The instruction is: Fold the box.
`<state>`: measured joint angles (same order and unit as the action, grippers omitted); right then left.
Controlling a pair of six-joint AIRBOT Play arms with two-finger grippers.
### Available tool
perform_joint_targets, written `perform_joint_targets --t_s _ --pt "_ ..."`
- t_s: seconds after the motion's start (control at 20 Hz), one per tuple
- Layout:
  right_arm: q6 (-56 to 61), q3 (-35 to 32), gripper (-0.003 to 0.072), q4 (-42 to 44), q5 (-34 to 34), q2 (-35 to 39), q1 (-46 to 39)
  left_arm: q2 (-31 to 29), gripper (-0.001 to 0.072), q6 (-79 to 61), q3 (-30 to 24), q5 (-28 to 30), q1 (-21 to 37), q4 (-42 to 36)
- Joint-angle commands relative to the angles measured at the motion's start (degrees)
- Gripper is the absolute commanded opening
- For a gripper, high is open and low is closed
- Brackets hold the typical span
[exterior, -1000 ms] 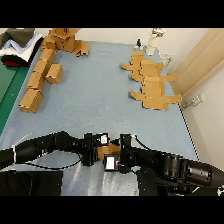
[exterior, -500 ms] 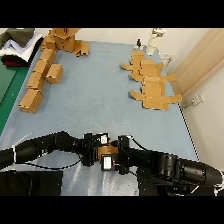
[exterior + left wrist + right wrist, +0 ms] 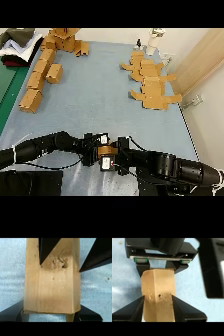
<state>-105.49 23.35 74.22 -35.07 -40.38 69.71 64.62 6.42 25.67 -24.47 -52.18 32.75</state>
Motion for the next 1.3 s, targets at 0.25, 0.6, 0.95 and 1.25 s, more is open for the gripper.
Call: perform_joint_targets --t_s 0.25,0.6,0.95,1.25 --pt "-0.2 2.5 0.0298 -4.9 -1.5 -1.0 0.0 0.0 0.0411 0.0 0.0 0.0 0.1 0.0" --pt "-1.1 4.2 0.0292 -4.5 -2.8 -1.0 0.1 0.0 0.0411 0.0 0.0 0.0 0.1 0.0" --pt "-2.2 4.2 0.0260 1.1 -2.9 -2.6 0.1 0.0 0.0411 0.0 0.0 0.0 0.1 0.0" --pt "-3.2 4.2 0.0261 4.2 -2.9 -5.0 0.4 0.0 0.0411 0.0 0.0 0.0 0.1 0.0"
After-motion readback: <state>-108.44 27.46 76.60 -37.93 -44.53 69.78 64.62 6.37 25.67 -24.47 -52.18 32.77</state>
